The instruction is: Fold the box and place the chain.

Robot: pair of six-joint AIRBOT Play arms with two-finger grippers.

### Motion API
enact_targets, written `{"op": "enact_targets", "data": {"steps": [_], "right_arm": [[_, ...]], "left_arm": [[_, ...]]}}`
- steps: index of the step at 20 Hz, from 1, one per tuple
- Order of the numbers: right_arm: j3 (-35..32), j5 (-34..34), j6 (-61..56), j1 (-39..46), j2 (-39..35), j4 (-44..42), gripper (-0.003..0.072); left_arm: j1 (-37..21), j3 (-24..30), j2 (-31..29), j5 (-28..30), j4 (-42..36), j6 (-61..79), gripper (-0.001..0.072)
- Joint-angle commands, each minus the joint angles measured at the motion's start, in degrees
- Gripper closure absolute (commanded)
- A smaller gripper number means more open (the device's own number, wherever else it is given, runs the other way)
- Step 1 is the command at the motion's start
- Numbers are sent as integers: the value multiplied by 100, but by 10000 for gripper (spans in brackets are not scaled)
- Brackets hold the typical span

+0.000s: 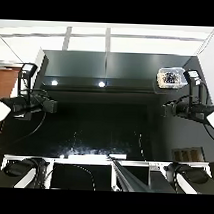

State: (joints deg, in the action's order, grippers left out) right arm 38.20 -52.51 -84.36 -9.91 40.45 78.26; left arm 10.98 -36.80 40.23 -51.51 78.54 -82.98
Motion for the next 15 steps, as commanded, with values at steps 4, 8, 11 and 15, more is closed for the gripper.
{"op": "enact_targets", "data": {"steps": [4, 8, 11, 15], "right_arm": [[-129, 328, -136, -116, -17, 372, 665], [-129, 328, -136, -116, -17, 374, 665], [-129, 328, -136, -116, -17, 372, 665], [-129, 328, -136, -116, -17, 372, 665]], "left_arm": [[225, 282, -138, 295, -129, -120, 682], [223, 282, -138, 328, -129, -120, 682], [223, 282, -138, 328, -129, -120, 682], [223, 282, -138, 328, -129, -120, 682]]}}
